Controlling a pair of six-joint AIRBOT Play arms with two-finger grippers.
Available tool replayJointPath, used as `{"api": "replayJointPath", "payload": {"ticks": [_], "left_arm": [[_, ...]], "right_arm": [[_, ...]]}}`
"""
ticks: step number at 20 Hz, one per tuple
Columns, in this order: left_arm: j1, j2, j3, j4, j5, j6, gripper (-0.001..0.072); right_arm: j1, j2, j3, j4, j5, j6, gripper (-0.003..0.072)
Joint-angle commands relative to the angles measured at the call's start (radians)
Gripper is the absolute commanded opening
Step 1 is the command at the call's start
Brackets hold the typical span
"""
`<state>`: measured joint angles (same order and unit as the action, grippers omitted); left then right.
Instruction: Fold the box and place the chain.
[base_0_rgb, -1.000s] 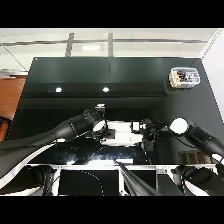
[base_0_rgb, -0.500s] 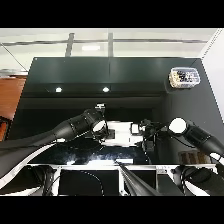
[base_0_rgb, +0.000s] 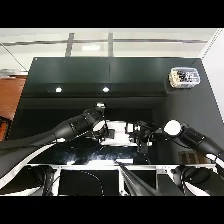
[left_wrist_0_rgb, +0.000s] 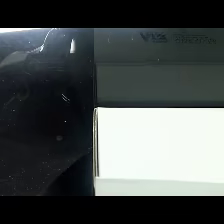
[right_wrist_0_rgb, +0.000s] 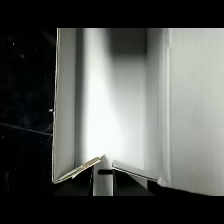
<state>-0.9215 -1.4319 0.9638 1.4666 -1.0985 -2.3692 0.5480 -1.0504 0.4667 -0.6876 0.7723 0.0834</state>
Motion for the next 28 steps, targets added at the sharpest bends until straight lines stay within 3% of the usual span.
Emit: {"api": "replayJointPath", "payload": {"ticks": [1,6,8,10,12,13,15,18,20,22,23,25,26,28], "left_arm": [[0.000,0.000,0.000,-0.002,0.006,0.001,0.0029],[0.000,0.000,0.000,-0.002,0.006,0.002,0.0030],[0.000,0.000,0.000,-0.002,0.009,0.002,0.0029],[0.000,0.000,0.000,-0.002,0.010,0.002,0.0029],[0.000,0.000,0.000,-0.002,0.010,0.002,0.0029],[0.000,0.000,0.000,-0.002,0.010,0.001,0.0029],[0.000,0.000,0.000,-0.002,0.008,0.002,0.0029],[0.000,0.000,0.000,-0.004,-0.004,0.002,0.0031],[0.000,0.000,0.000,-0.010,-0.008,0.002,0.0032],[0.000,0.000,0.000,-0.010,-0.006,0.002,0.0032],[0.000,0.000,0.000,-0.010,-0.005,0.002,0.0032],[0.000,0.000,0.000,-0.010,-0.005,0.001,0.0032],[0.000,0.000,0.000,-0.010,-0.006,0.002,0.0032],[0.000,0.000,0.000,-0.010,-0.006,0.001,0.0032]], "right_arm": [[0.005,-0.014,0.001,0.106,-0.032,0.014,0.0130],[0.005,-0.045,0.000,0.122,-0.061,0.014,0.0133],[0.005,-0.045,0.000,0.122,-0.062,0.014,0.0364],[0.005,-0.045,0.000,0.109,-0.061,0.015,0.0172],[0.005,-0.045,-0.001,0.111,-0.061,0.016,0.0249],[0.005,-0.045,-0.001,0.110,-0.055,0.019,0.0104],[-0.011,-0.035,0.005,0.099,-0.020,0.089,0.0048],[-0.131,0.046,0.045,-0.042,0.174,0.455,0.0046],[-0.288,0.111,0.072,-0.089,0.373,0.654,0.0041],[-0.509,0.142,0.072,-0.075,0.499,0.766,0.0042],[-0.615,0.142,0.066,-0.077,0.503,0.829,0.0042],[-0.799,0.141,0.025,-0.077,0.399,0.969,0.0043],[-0.863,0.135,-0.010,-0.085,0.344,1.056,0.0043],[-0.905,0.098,-0.066,-0.085,0.344,1.104,0.0043]]}}
